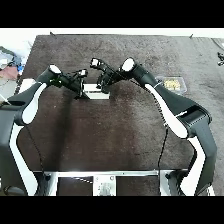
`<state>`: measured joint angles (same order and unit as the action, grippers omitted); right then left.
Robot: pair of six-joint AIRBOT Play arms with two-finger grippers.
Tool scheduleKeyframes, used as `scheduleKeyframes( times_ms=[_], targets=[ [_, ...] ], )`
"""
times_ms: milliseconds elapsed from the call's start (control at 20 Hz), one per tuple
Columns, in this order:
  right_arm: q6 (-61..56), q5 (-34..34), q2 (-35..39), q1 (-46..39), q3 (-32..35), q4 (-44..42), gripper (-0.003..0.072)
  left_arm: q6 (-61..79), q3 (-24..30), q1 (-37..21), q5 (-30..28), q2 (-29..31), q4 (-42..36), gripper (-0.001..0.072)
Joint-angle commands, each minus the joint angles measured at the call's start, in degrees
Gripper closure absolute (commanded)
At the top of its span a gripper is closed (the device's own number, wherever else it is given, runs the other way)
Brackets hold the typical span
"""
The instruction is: Fold the box and place the chain.
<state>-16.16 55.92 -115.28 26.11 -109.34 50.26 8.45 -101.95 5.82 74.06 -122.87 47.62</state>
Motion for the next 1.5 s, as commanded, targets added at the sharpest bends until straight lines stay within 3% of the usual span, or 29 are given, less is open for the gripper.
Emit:
scheduleKeyframes(
  times_ms=[0, 100, 950, 1150, 1450],
  targets=[
    [-0.15, 0.22, 0.04, 0.07, -0.04, 0.11, 0.0550, -0.02, -0.02, 0.02, -0.02, 0.02, 0.02, 0.0244],
    [-0.17, 0.24, 0.04, 0.07, -0.04, 0.11, 0.0587, -0.02, -0.02, 0.02, -0.02, 0.02, 0.02, 0.0244],
    [-2.08, 1.53, 0.00, 0.42, -0.02, 2.43, 0.0587, -0.02, -0.02, 0.02, -0.09, 0.02, 0.02, 0.0245],
    [-2.10, 5.81, 0.00, 1.86, 0.63, 2.47, 0.0587, -0.02, -0.02, 0.02, -0.09, 0.02, 0.02, 0.0245],
    [-3.15, 5.79, 0.00, 1.95, 2.19, 1.97, 0.0585, -0.02, -0.02, 0.02, -0.11, 0.02, 0.04, 0.0244]
  ],
)
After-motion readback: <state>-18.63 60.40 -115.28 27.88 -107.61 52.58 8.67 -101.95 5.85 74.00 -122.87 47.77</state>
